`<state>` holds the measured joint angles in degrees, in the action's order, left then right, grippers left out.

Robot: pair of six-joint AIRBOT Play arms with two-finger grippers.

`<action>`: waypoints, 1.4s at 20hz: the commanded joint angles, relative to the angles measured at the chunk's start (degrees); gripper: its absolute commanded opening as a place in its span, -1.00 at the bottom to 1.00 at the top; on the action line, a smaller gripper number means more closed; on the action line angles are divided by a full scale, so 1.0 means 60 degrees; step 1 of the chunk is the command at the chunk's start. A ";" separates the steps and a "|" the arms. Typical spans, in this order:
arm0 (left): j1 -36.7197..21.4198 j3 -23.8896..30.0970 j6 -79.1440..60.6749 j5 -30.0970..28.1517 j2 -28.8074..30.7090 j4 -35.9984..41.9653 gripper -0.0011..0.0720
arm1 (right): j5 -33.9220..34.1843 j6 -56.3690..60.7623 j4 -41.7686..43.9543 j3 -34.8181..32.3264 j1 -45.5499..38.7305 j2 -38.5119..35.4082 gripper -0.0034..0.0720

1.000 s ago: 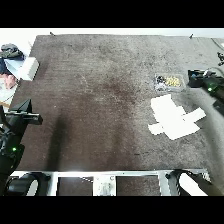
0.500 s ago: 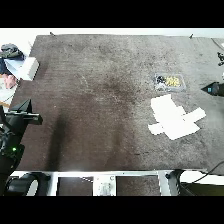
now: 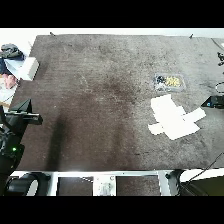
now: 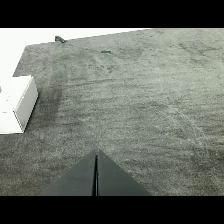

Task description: Fold the box and place the chain.

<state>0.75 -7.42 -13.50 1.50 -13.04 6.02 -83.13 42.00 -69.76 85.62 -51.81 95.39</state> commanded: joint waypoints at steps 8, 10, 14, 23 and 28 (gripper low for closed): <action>0.0004 0.0007 -0.0004 -0.0004 0.0007 -0.0004 -0.94 | -0.1107 -0.0390 0.0364 0.0091 0.0153 0.1435 0.51; 0.0004 0.0007 -0.0004 -0.0004 0.0007 -0.0004 -0.94 | -0.1253 -0.0393 0.0313 0.0095 0.0149 0.1639 0.51; 0.0004 0.0007 -0.0004 -0.0004 0.0007 -0.0004 -0.94 | -0.1588 -0.0393 0.0306 0.0095 0.0149 0.1909 0.20; 0.0004 0.0007 -0.0004 -0.0004 0.0007 -0.0004 -0.94 | -0.3406 -0.1778 0.1370 0.0084 0.0055 0.2186 -0.94; 0.0004 0.0007 -0.0004 -0.0004 0.0007 -0.0004 -0.94 | -0.3395 -0.1217 0.4084 -0.0739 -0.0160 0.1228 -0.95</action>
